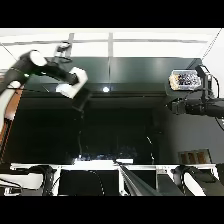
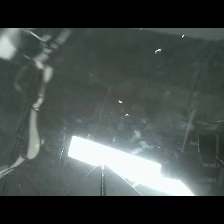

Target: Fold the box and place the chain.

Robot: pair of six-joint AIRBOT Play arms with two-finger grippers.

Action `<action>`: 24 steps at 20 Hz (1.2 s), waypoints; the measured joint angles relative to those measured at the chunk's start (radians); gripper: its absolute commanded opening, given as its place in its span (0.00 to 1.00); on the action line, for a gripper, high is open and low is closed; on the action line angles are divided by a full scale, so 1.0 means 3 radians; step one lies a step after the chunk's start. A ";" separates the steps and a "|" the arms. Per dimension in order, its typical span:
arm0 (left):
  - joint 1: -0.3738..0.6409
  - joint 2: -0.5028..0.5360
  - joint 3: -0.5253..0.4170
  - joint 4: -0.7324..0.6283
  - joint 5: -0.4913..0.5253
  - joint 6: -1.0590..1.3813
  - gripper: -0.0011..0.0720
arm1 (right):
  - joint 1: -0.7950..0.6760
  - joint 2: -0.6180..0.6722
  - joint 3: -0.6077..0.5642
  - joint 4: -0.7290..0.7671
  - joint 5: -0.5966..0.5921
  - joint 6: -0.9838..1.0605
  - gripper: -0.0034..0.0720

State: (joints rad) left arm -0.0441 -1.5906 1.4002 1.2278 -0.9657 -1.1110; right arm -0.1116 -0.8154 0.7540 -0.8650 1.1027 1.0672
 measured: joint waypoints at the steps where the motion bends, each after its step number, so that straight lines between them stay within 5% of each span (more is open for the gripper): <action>1: 0.0211 -0.0051 0.0057 0.0017 0.0039 -0.0055 0.42 | 0.0000 0.0000 0.0001 0.0000 -0.0022 0.0000 0.07; 6: 0.0930 -0.0532 0.0571 0.0146 0.0020 -0.0317 0.42 | 0.0000 0.0000 0.0000 -0.0008 -0.0134 0.0017 0.07; 13: 0.1101 -0.1399 0.1665 0.0678 -0.0306 -0.0621 0.43 | 0.0000 0.0000 0.0000 -0.0009 -0.0284 0.0139 0.07; 14: 0.1092 -0.1493 0.1790 0.0692 -0.0308 -0.0641 0.59 | 0.0000 0.0000 0.0000 -0.0008 -0.0310 0.0158 0.07; 15: 0.1083 -0.1562 0.1882 0.0694 -0.0310 -0.0655 1.00 | 0.0000 0.0000 0.0000 -0.0009 -0.0328 0.0170 0.07; 19: 0.1015 -0.1642 0.2136 0.0791 -0.0308 -0.0702 1.00 | 0.0000 0.0000 0.0000 -0.0005 -0.0356 0.0198 0.07; 24: 0.0842 -0.1225 0.2310 0.1026 -0.0125 -0.0668 0.94 | -0.0018 0.0000 0.0070 -0.0062 -0.0397 0.0181 0.07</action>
